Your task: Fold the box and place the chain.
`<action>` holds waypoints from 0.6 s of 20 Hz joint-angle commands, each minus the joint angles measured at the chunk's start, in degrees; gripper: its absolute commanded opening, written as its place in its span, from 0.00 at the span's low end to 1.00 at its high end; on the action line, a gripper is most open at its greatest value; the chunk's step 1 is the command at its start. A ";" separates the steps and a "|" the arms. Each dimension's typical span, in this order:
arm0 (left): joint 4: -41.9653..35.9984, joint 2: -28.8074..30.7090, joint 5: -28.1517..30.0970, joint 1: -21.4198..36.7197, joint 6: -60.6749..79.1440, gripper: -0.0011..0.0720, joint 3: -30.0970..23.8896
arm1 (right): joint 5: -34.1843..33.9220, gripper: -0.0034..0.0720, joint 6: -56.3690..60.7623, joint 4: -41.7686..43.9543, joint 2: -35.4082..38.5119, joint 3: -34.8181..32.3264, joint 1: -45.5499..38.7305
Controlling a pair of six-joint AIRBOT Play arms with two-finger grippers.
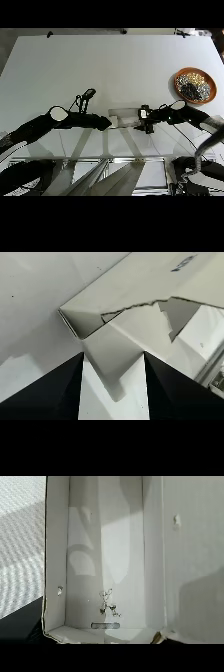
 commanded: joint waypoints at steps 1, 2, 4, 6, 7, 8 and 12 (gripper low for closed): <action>4.94 -0.11 4.28 -1.79 -7.76 0.58 0.68 | 0.04 0.55 0.02 0.02 0.02 -0.02 0.02; 7.52 -0.44 4.33 -2.10 -10.99 0.58 1.53 | 0.02 0.55 0.02 0.02 0.02 -0.02 0.02; 12.85 -1.53 4.00 -2.71 -18.16 0.58 3.78 | 0.04 0.55 0.02 0.02 0.02 -0.04 0.02; 18.71 -2.95 3.19 -3.96 -24.98 0.58 6.54 | 0.02 0.55 0.02 0.02 0.02 -0.04 0.02; 21.35 -3.58 2.25 -4.57 -28.06 0.58 7.67 | 0.04 0.55 0.00 0.02 0.02 -0.02 0.02; 24.28 -4.15 1.05 -5.25 -31.76 0.58 8.81 | 0.02 0.55 0.02 0.02 0.02 -0.02 0.02; 33.09 -4.98 -4.02 -7.28 -43.12 0.58 12.02 | 0.02 0.55 0.00 0.02 0.02 -0.04 0.02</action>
